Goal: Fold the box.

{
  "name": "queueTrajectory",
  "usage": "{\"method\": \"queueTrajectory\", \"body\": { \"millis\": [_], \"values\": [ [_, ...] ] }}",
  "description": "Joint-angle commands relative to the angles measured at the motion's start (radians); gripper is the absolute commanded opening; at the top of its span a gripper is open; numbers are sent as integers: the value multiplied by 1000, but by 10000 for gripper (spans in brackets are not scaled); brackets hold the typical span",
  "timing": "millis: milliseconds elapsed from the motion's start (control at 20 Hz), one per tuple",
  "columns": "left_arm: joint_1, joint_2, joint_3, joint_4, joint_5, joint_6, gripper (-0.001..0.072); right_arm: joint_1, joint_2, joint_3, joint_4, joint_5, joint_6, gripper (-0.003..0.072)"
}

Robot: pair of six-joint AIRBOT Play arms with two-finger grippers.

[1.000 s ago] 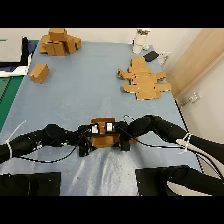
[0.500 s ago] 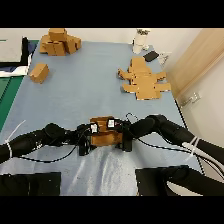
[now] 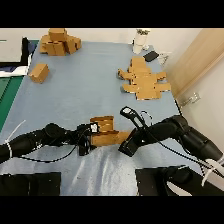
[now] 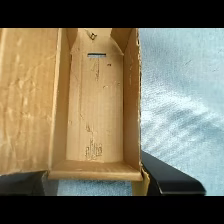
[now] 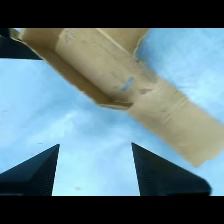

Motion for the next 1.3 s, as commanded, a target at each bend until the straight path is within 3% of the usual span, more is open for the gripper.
{"method": "queueTrajectory", "body": {
  "millis": [0, 450, 750, 1250],
  "values": [
    [0, 0, 1, 1, -1, 2, 507, 0, 63, 1, 125, -65, 139, 712],
    [32, 21, 1, 43, -39, 6, 507, 0, 60, 1, 165, -39, 239, 712],
    [238, 63, -2, 64, -362, 111, 507, 0, 60, 0, 169, 57, 247, 712],
    [233, 5, -1, 95, -278, 109, 507, 0, 60, 0, 168, 178, 247, 712]
  ]
}}
